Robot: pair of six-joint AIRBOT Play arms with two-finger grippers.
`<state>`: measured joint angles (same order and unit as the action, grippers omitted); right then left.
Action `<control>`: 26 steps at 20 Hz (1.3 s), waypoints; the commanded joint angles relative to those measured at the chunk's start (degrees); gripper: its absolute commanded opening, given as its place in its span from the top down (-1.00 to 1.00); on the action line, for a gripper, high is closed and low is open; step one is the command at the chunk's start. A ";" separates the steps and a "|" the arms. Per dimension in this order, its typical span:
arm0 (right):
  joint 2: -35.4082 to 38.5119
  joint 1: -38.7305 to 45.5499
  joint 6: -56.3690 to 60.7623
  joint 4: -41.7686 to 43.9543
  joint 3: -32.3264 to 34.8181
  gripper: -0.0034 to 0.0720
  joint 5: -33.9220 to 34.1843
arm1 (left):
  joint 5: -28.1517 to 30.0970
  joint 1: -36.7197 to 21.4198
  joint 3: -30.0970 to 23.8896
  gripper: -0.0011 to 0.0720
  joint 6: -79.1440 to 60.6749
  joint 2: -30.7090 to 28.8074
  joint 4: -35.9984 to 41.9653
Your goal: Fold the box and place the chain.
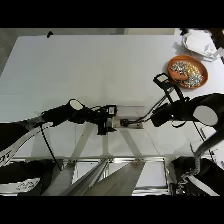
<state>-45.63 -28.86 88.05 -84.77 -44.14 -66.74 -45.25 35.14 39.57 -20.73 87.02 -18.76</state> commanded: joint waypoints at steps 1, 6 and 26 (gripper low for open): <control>3.61 -3.87 -0.02 5.11 -0.07 0.86 3.65 | 0.02 -0.02 -0.02 -0.04 -0.04 -0.04 0.00; 3.58 -9.07 -0.04 11.21 -0.07 0.86 15.63 | 0.02 -0.02 -0.02 -0.04 -0.02 -0.04 -0.02; -14.86 -15.19 0.66 16.24 0.81 0.85 22.23 | 0.02 -0.02 -0.02 -0.04 -0.02 -0.04 0.00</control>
<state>-57.60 -43.97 88.12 -68.60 -43.83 -43.81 -45.23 35.14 39.57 -20.73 87.00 -18.76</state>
